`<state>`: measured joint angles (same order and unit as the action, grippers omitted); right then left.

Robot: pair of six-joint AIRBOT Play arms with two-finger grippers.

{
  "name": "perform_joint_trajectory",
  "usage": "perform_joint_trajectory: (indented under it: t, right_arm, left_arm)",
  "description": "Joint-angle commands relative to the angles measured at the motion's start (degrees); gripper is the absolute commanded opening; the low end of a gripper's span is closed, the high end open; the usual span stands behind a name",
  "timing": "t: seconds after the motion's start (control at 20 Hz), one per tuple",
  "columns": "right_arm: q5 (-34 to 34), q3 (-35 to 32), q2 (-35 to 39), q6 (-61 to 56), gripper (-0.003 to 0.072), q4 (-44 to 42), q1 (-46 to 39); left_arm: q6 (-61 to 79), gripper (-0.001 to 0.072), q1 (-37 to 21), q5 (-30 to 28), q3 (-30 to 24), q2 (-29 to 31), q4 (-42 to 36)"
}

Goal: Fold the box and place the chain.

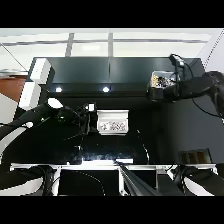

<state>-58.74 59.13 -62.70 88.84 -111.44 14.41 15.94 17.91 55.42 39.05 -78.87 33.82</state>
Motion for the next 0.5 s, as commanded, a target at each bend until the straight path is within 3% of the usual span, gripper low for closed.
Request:
perform_joint_trajectory:
  t: [0.0, 0.1, 0.2, 0.45]
  right_arm:
    - [7.23, 5.20, -6.84, 4.46, 0.0707, -4.42, 5.25]
    - [8.07, 8.59, -12.85, 7.78, 0.0700, -3.34, 8.13]
    - [7.72, 8.94, -16.72, 20.68, 0.0699, -4.46, 9.97]
    - [-3.48, 10.84, -17.51, 37.00, 0.0699, -9.01, 10.97]
  left_arm:
    - [0.04, 0.0457, 0.04, -0.11, 0.04, -0.04, 0.07]
    - [0.04, 0.0458, 0.04, -0.13, 0.04, -0.04, 0.07]
    - [0.02, 0.0458, 0.04, -0.11, 0.04, -0.02, 0.04]
    - [0.04, 0.0458, 0.04, -0.13, 0.04, -0.02, 0.04]
